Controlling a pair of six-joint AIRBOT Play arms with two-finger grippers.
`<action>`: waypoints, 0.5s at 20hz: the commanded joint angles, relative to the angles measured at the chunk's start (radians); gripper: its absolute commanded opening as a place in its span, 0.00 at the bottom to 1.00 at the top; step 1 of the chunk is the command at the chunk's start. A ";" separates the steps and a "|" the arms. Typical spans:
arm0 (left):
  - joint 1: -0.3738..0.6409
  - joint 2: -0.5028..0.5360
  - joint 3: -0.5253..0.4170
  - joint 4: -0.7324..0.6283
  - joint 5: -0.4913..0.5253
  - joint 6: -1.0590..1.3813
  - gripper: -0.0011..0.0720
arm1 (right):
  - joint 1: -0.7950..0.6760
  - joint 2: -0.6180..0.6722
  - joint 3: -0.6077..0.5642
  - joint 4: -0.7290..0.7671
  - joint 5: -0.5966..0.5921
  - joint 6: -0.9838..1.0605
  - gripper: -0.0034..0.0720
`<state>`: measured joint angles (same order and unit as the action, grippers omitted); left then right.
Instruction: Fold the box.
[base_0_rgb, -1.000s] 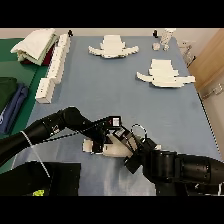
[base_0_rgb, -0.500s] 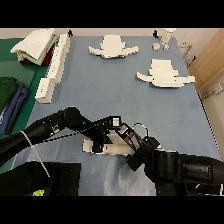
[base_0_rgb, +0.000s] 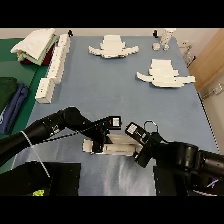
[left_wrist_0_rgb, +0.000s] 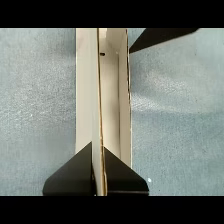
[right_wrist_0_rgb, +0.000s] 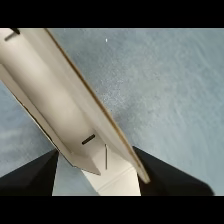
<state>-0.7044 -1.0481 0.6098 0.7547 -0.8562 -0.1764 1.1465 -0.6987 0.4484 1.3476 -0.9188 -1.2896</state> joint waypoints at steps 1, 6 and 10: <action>0.000 0.000 0.001 0.000 0.000 0.000 0.04 | -0.175 0.071 -0.081 0.265 0.155 -0.501 1.00; 0.000 0.000 0.001 0.000 0.000 0.000 0.04 | -0.421 0.051 -0.143 0.729 0.208 -1.198 1.00; 0.000 0.000 0.001 0.000 0.000 0.000 0.04 | -0.476 -0.019 -0.152 0.795 0.204 -1.312 1.00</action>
<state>-0.7044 -1.0481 0.6098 0.7547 -0.8566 -0.1764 0.7258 -0.6823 0.3088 2.0148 -0.7292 -2.4058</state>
